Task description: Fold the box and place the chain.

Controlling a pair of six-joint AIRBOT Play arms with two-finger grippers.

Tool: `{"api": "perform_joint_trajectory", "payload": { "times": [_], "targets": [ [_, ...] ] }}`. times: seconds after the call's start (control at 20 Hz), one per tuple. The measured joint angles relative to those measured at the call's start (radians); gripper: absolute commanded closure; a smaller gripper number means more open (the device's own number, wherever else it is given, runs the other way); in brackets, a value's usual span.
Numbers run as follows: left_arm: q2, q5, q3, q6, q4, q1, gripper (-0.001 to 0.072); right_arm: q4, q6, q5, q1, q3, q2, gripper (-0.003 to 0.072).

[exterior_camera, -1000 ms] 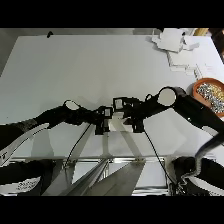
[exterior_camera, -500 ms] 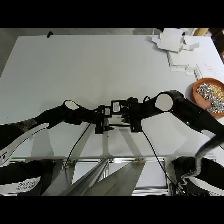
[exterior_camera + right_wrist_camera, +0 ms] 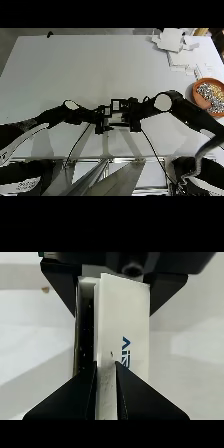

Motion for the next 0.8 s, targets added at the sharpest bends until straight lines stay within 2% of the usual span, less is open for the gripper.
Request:
{"api": "perform_joint_trajectory", "payload": {
  "times": [0.15, 0.2, 0.25, 0.5, 0.65, 0.8],
  "targets": [
    [0.000, -0.007, 0.000, 0.002, 0.004, 0.000, 0.0431, 0.037, 0.003, 0.014, 0.002, -0.010, -0.006, 0.0555],
    [0.000, -0.008, 0.000, 0.002, 0.004, 0.000, 0.0431, 0.046, 0.003, 0.020, 0.003, -0.012, -0.006, 0.0491],
    [0.000, -0.011, 0.000, 0.005, 0.004, 0.000, 0.0431, 0.052, 0.003, 0.027, 0.004, -0.014, -0.008, 0.0481],
    [0.000, -0.011, 0.000, 0.005, 0.002, -0.001, 0.0431, 0.094, 0.005, 0.039, 0.006, -0.017, -0.008, 0.0479],
    [0.000, -0.006, 0.000, 0.001, 0.000, -0.001, 0.0431, 0.128, 0.005, 0.053, 0.006, -0.018, -0.005, 0.0388],
    [0.000, -0.005, 0.000, 0.001, 0.000, -0.001, 0.0431, 0.133, 0.005, 0.060, 0.006, -0.017, 0.021, 0.0394]
  ]
}}
